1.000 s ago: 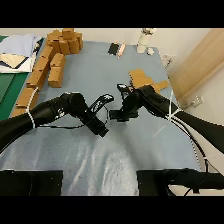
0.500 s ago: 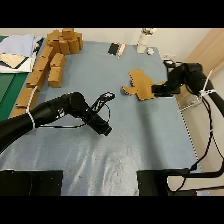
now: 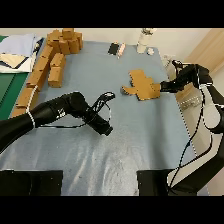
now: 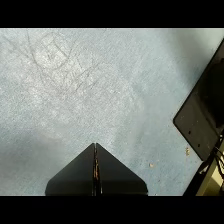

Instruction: Fold the box.

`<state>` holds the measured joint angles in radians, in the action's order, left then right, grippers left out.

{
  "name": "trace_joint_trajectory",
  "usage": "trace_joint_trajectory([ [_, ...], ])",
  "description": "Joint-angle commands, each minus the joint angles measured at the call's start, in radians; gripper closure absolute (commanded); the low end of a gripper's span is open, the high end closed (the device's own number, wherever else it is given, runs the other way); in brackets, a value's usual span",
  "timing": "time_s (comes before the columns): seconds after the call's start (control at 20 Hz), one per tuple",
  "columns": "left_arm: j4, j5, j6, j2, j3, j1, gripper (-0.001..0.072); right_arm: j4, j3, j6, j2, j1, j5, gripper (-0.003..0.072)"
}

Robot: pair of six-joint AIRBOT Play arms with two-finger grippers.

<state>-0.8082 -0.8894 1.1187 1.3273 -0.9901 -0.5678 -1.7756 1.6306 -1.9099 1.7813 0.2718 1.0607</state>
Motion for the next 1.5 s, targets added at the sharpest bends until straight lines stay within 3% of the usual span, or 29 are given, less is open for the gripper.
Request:
trace_joint_trajectory([
  [0.0, 0.001, 0.003, 0.0, 0.0, 0.0, 0.0, 0.0699, -0.047, 0.053, -0.056, 0.064, 0.008, 0.013, 0.035],
  [0.2, 0.001, 0.027, 0.0, 0.0, 0.0, 0.0, 0.0699, -0.067, 0.053, -0.074, 0.095, 0.008, 0.044, 0.035],
  [0.35, 0.001, 0.027, 0.0, 0.0, 0.0, 0.0, 0.0699, -0.085, 0.053, -0.094, 0.098, 0.002, 0.058, 0.0426],
  [0.5, 0.001, 0.027, 0.0, 0.0, 0.0, 0.0, 0.0699, -0.089, 0.053, -0.1, 0.1, 0.0, 0.066, 0.0427],
  [0.6, 0.001, 0.026, 0.0, 0.0, 0.0, 0.0, 0.0699, -0.088, 0.059, -0.105, 0.1, 0.0, 0.072, 0.0521],
  [0.75, 0.001, 0.026, 0.0, 0.0, 0.0, 0.0, 0.0699, -0.089, 0.079, -0.108, 0.1, 0.0, 0.085, 0.053],
  [0.85, 0.002, 0.026, 0.0, 0.0, 0.0, 0.0, 0.0699, -0.097, 0.087, -0.109, 0.1, 0.0, 0.114, 0.0656],
  [0.95, 0.004, 0.026, 0.0, 0.0, 0.0, 0.0, 0.0699, -0.165, 0.093, -0.139, 0.092, 0.0, 0.163, 0.0683],
  [1.1, 0.008, 0.027, 0.0, 0.0, 0.0, 0.0, 0.0699, -0.27, 0.091, -0.138, 0.022, -0.006, 0.205, 0.0687],
  [1.25, 0.008, 0.026, 0.0, 0.0, 0.0, 0.0, 0.0699, -0.254, 0.051, -0.04, -0.098, -0.023, 0.206, 0.0687],
  [1.45, 0.009, 0.024, 0.0, 0.0, 0.0, 0.002, 0.0699, -0.202, -0.143, 0.098, -0.296, -0.076, 0.211, 0.0688],
])
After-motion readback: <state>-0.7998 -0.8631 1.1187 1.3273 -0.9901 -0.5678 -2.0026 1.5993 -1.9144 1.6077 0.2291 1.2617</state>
